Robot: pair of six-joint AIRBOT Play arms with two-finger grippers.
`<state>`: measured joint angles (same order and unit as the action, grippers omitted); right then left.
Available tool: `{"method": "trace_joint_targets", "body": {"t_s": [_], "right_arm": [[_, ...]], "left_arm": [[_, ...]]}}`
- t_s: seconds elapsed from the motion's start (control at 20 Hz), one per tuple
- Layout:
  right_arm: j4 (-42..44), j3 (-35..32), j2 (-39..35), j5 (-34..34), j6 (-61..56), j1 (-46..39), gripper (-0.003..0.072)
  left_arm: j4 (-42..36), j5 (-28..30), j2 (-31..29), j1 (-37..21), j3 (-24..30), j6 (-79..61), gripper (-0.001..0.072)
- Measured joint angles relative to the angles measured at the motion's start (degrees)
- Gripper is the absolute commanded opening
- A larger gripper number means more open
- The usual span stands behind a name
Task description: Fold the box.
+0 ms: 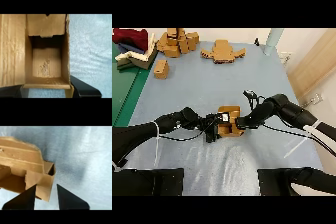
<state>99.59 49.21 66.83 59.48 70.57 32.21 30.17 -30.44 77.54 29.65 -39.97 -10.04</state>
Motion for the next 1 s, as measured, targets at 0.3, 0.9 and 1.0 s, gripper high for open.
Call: {"method": "trace_joint_targets", "body": {"t_s": [0.3, 0.9, 1.0], "right_arm": [[-8.5, 6.6, 6.8, 7.1, -14.1, 7.4, 0.0423], [-13.1, 10.8, 15.4, 10.1, -26.2, 11.4, 0.0215], [-14.1, 10.9, 16.0, 10.3, -26.7, 11.4, 0.0053]], "left_arm": [[0.0, 0.0, 0.0, 0.0, 0.0, 0.0, 0.0324], [0.0, 0.0, 0.0, 0.0, 0.0, 0.0, 0.0324], [0.0, 0.0, 0.0, 0.0, 0.0, 0.0, 0.0324]]}}
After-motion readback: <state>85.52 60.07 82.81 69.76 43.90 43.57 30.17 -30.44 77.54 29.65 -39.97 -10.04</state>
